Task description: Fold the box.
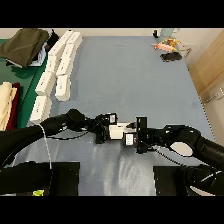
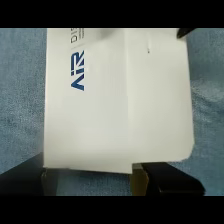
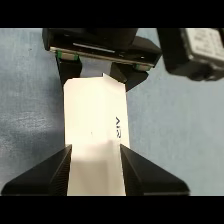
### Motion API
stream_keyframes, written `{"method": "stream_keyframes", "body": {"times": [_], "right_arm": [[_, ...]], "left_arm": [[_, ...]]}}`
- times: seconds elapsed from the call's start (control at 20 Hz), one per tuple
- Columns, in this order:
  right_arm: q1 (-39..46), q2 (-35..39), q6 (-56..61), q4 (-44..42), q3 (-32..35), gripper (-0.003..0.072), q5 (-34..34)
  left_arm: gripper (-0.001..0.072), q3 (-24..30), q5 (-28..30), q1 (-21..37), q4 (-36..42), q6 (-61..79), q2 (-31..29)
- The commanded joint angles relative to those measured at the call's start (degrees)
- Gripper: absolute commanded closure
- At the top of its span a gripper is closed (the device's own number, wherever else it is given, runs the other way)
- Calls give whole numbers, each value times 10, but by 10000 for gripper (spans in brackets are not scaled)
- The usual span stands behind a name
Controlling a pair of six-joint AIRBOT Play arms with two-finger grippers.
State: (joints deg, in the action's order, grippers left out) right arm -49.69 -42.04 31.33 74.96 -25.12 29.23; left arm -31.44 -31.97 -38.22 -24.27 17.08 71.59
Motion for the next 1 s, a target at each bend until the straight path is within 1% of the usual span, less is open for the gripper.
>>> {"method": "stream_keyframes", "body": {"times": [0.0,0.5,0.6,0.7,0.8,0.85,0.95], "right_arm": [[-1,-15,0,-15,0,220,0],[-1,-51,-10,44,-5,225,-30],[-1,-52,-10,58,-11,249,-29],[-1,-52,-10,66,-14,251,-29],[-1,-52,-10,67,-14,318,-29],[-1,-52,-10,67,-13,333,-28],[-1,-63,-10,67,-13,334,-28]], "left_arm": [[271,0,0,0,0,0,0],[271,0,0,0,0,0,0],[270,0,0,0,0,0,0],[271,0,0,0,0,0,0],[270,0,0,0,0,0,0],[271,0,0,0,0,0,0],[270,0,0,0,0,0,0]]}}
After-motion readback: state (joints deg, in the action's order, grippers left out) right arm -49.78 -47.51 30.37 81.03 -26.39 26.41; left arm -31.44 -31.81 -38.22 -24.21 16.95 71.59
